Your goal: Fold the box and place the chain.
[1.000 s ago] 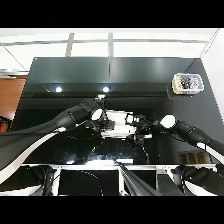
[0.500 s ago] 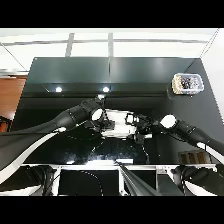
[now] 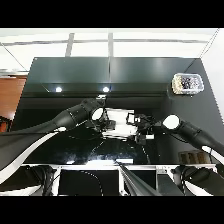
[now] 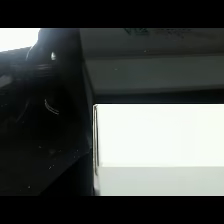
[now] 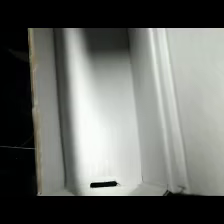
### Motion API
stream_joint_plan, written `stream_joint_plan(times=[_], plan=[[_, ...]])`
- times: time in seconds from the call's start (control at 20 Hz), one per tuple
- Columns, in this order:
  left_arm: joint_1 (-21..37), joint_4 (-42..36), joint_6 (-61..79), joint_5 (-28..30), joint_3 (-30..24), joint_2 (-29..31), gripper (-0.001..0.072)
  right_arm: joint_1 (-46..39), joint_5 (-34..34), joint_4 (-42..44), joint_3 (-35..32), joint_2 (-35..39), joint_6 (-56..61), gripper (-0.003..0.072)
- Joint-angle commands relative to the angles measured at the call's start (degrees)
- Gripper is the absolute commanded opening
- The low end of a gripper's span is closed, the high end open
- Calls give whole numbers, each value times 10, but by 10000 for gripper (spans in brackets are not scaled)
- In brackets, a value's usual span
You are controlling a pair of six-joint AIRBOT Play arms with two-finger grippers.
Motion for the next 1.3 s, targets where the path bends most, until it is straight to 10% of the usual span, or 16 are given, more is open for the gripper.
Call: stream_joint_plan(times=[0.0,1.25], plan=[[0,11,-1,-27,5,0,28,-6,49,-66,1,47,22,668],[-11,9,-11,4,1,-2,29,-7,18,-38,0,29,25,493]])
